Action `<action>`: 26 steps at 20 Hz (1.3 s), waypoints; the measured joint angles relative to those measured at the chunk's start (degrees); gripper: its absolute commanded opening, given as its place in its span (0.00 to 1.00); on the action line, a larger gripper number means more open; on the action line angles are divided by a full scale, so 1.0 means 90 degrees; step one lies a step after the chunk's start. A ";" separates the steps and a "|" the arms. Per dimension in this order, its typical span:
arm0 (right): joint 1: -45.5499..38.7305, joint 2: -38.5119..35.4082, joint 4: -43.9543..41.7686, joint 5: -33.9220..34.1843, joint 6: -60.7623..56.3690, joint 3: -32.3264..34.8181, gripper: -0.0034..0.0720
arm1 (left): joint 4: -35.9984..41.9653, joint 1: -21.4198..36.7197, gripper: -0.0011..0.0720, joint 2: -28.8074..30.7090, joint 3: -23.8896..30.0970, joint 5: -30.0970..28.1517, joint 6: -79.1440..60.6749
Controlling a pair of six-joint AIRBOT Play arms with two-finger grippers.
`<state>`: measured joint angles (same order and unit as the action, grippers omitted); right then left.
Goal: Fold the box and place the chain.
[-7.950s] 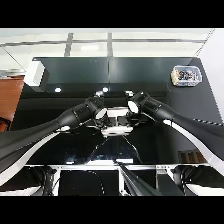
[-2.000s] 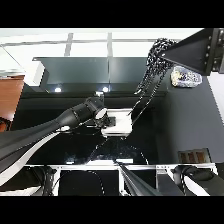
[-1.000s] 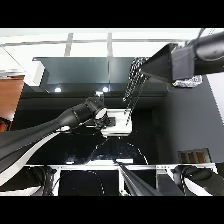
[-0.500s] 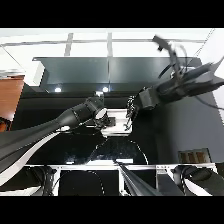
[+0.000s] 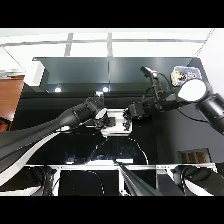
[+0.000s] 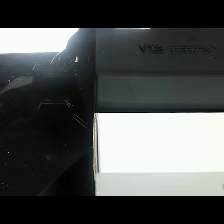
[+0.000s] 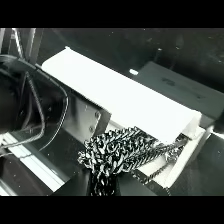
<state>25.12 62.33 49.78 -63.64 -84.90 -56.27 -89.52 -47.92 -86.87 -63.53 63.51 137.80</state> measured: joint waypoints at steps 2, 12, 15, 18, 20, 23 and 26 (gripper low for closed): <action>0.0175 0.0155 -0.0022 0.0240 0.0015 0.0068 0.06 | 0.0000 0.0000 0.05 0.0000 0.0000 -0.0002 0.0002; -0.0236 0.0143 0.0894 -0.0192 0.0063 0.0061 0.39 | 0.0000 0.0000 0.05 0.0000 0.0000 0.0000 0.0002; -0.0923 -0.0333 0.1790 -0.0838 0.0066 0.0039 0.39 | 0.0022 -0.0007 0.05 0.0000 0.0000 0.0002 0.0002; -0.1401 -0.0816 0.2492 -0.1285 0.0068 0.0034 0.39 | 0.0121 -0.0007 0.05 0.0000 0.0000 -0.0012 0.0002; -0.1562 -0.1056 0.2698 -0.1413 0.0070 0.0034 0.39 | 0.0216 -0.0022 0.05 0.0000 0.0000 -0.0010 -0.0053; -0.1661 -0.1222 0.2803 -0.1477 0.0083 0.0034 0.40 | 0.0294 -0.0041 0.73 0.0007 -0.0041 -0.0061 -0.0175; -0.1705 -0.1285 0.2832 -0.1501 0.0189 0.0034 0.39 | 0.0248 -0.0075 0.77 0.0202 -0.0155 -0.0029 -0.0180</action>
